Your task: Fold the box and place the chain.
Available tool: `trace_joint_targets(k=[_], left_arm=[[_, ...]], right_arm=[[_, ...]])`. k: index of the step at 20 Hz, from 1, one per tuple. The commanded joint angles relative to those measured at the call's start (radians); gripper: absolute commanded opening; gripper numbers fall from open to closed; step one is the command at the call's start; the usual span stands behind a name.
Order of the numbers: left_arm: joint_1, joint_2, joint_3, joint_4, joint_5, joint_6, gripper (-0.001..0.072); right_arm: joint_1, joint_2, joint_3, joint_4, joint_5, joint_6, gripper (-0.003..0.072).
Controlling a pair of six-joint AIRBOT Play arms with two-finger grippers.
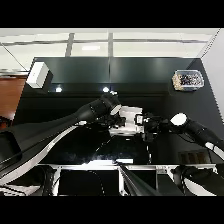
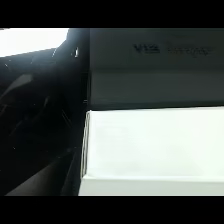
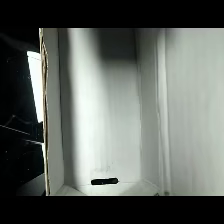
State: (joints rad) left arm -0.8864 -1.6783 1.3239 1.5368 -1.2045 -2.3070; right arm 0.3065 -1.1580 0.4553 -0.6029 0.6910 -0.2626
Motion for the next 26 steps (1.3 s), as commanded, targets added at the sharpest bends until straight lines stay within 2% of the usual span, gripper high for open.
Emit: trace_joint_targets(k=[1,11,12,13,16,17,18,19,21,23,26], left_arm=[[0.002,0.0,0.0,0.024,-0.005,0.003,0.0332],[0.001,-0.012,0.0,0.018,-0.004,0.003,0.0329],[0.001,-0.012,0.0,0.018,-0.004,0.003,0.0209],[0.001,-0.012,0.0,0.018,-0.004,0.003,0.0021],[0.001,-0.012,0.0,0.018,-0.003,0.003,0.0026],[0.001,-0.012,0.0,0.019,-0.003,0.003,0.0026],[0.001,-0.012,0.0,0.02,-0.005,0.004,0.0027],[0.001,-0.011,0.0,0.026,-0.01,0.004,0.0026],[0.002,-0.011,0.0,0.027,-0.005,0.003,0.0027],[0.003,-0.011,0.0,0.025,0.0,-0.003,0.0027],[0.003,-0.011,0.0,0.026,0.0,-0.005,0.0027]], right_arm=[[0.001,0.0,0.0,0.0,0.0,0.0,0.0234],[0.001,0.0,0.0,0.0,0.0,0.0,0.0234],[0.001,0.0,0.0,0.0,0.0,0.0,0.0234],[0.001,0.0,0.0,0.001,0.0,0.0,0.0234],[0.001,0.0,0.0,0.0,0.0,0.0,0.0234],[0.001,0.0,0.0,0.0,-0.008,0.001,0.0293],[0.001,0.005,0.001,0.0,-0.016,0.029,0.0497],[0.001,0.016,0.002,0.0,-0.023,0.078,0.0656],[0.0,0.056,0.002,-0.032,-0.021,0.113,0.0667],[-0.002,0.115,0.002,-0.118,0.009,0.2,0.0666],[-0.004,0.198,0.002,-0.254,0.067,0.22,0.0665]])
